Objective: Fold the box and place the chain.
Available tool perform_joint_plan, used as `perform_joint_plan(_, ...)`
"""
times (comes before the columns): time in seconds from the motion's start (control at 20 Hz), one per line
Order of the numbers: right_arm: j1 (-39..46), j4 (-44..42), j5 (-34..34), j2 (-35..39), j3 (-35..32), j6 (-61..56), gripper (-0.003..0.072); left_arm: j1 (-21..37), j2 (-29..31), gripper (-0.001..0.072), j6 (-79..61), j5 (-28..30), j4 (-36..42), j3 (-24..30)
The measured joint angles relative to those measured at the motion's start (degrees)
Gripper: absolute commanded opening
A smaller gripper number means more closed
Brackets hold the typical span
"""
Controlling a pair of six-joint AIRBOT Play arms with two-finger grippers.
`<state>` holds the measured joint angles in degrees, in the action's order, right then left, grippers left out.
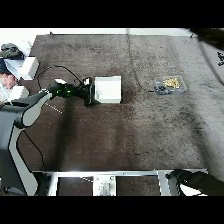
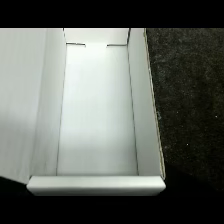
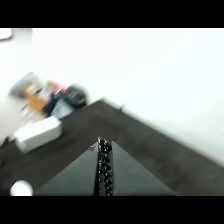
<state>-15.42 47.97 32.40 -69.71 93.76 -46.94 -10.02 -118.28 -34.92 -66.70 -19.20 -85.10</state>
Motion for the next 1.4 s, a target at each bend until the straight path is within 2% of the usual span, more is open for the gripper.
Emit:
perform_joint_plan(0.35, -3.6, -0.6, 7.3, -11.6, -0.2, -4.0, -0.0019, 0.0, 0.0, 0.0173, 0.3, 0.0, 0.0, 0.0)
perform_joint_plan(0.55, -3.9, -0.7, 9.6, -15.9, -3.2, -5.8, -0.0019, 0.0, 0.0, 0.0173, 0.2, 0.0, 0.0, 0.0)
perform_joint_plan(0.6, -3.8, -0.7, 9.8, -16.7, -4.4, -6.2, 0.0064, 0.0, 0.0, 0.0174, 0.2, 0.0, 0.0, 0.0)
perform_joint_plan(0.65, -3.7, -0.5, 10.1, -17.4, -5.8, -6.5, 0.019, 0.0, 0.0, 0.0173, 0.2, 0.0, 0.0, 0.0)
perform_joint_plan(0.7, -3.3, -0.1, 10.1, -17.9, -7.3, -6.7, 0.0225, 0.0, 0.0, 0.0173, 0.2, 0.0, 0.0, 0.0)
perform_joint_plan(0.95, 2.9, 3.1, 10.3, -18.6, -13.1, -10.5, 0.0227, 0.0, 0.0, 0.0173, 0.2, 0.0, 0.0, 0.0)
perform_joint_plan(1.15, 12.0, 4.0, 11.5, -13.5, -22.9, -13.6, 0.0228, 0.0, 0.0, 0.0173, 0.2, 0.0, 0.0, 0.0)
perform_joint_plan(1.3, 19.5, 4.3, 6.2, -7.2, -34.7, -17.5, 0.023, 0.0, 0.0, 0.0174, 0.0, 0.0, 0.0, 0.0)
perform_joint_plan(1.35, 21.4, 4.3, 3.8, -5.9, -38.2, -19.1, 0.0255, 0.0, 0.0, 0.0173, 0.0, 0.0, 0.0, 0.0)
perform_joint_plan(1.4, 23.2, 4.3, 0.9, -5.0, -41.7, -20.8, 0.0364, 0.0, 0.0, 0.0173, 0.0, 0.0, 0.0, 0.0)
